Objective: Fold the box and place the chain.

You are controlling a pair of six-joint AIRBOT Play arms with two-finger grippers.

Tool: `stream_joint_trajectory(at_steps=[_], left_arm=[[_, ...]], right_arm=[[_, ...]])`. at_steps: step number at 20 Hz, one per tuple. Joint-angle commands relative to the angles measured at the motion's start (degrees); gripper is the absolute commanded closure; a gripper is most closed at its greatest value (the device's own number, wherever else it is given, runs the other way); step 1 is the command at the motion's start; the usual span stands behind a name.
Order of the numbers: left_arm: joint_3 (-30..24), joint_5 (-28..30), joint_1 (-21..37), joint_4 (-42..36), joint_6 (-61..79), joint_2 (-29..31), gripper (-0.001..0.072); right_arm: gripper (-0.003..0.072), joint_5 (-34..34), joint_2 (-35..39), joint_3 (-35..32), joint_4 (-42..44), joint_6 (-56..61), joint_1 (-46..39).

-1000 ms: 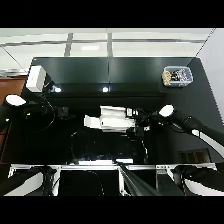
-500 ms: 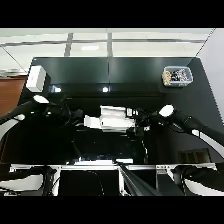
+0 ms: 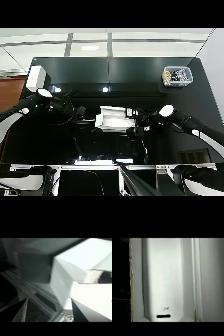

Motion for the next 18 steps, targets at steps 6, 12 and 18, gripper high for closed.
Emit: stream_joint_trajectory(at_steps=[6, 12, 18], left_arm=[[2.3, -2.3, -5.8, -4.3, 1.4, -0.1, 0.0242], [7.5, -1.6, -9.8, 1.4, -4.7, 0.2, 0.0271], [13.5, 3.0, -15.8, 12.4, -17.4, 0.2, 0.0309]], right_arm=[[0.0507, 0.0, 0.0, 0.1, 0.0, 0.0, 0.0], [0.0507, 0.0, 0.0, 0.1, 0.0, 0.0, 0.0], [0.0507, 0.0, 0.0, 0.1, 0.0, 0.0, 0.0]])
